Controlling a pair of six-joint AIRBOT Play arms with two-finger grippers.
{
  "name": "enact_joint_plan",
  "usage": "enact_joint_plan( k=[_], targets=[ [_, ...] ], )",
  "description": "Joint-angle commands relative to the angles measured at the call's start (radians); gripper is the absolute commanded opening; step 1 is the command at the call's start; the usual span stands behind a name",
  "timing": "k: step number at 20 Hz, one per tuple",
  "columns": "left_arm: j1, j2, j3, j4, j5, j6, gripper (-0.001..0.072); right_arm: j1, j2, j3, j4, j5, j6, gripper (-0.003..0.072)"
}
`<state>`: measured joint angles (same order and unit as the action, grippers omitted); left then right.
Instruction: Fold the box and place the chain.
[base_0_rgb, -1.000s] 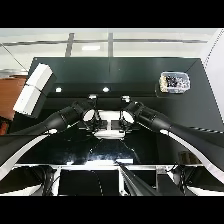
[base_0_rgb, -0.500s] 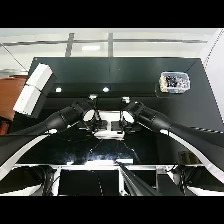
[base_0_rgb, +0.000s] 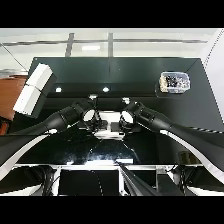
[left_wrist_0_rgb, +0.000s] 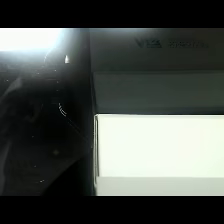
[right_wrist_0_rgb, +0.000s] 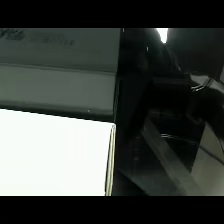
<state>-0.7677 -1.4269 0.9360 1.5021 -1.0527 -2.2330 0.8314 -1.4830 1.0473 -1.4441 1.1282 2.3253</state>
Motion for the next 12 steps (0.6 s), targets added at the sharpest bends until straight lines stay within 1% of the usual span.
enact_joint_plan(
  k=[1,11,12],
  targets=[
    [0.000,0.001,0.000,0.004,-0.002,0.004,0.0031,0.001,0.001,0.001,0.003,0.008,-0.006,0.0028],
    [0.000,0.001,0.000,0.004,-0.003,0.004,0.0031,0.016,0.001,0.001,-0.008,-0.011,-0.006,0.0033],
    [0.000,0.001,0.000,0.004,-0.003,0.004,0.0031,0.016,0.002,0.001,-0.008,-0.010,-0.006,0.0096]
  ],
)
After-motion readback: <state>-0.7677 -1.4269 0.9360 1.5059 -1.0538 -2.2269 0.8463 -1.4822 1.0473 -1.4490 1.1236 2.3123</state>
